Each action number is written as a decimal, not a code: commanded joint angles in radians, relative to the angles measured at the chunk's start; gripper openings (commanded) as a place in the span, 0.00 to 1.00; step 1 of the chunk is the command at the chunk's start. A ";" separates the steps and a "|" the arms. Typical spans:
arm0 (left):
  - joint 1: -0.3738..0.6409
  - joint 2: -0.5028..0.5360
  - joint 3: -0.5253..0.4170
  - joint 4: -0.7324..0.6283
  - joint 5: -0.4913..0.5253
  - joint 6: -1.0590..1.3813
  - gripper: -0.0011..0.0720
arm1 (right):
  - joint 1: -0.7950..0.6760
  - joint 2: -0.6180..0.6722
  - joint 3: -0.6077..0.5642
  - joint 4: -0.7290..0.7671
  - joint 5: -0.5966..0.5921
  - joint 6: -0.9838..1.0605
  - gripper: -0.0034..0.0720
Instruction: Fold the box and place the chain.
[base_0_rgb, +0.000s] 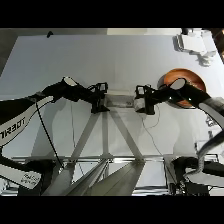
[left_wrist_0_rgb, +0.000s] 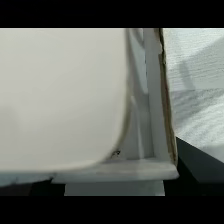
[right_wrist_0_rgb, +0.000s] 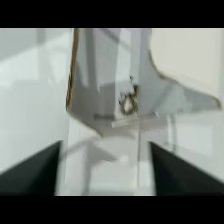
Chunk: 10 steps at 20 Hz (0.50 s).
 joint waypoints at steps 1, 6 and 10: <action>-0.001 0.000 0.000 0.000 0.000 0.000 0.59 | 0.000 0.095 0.001 -0.104 0.014 0.151 0.50; -0.001 0.000 0.000 0.000 0.000 0.000 0.59 | 0.000 0.177 0.001 -0.003 0.143 0.195 0.06; -0.001 0.000 0.000 0.000 -0.001 0.000 0.59 | 0.000 0.175 0.001 0.266 0.021 0.195 0.05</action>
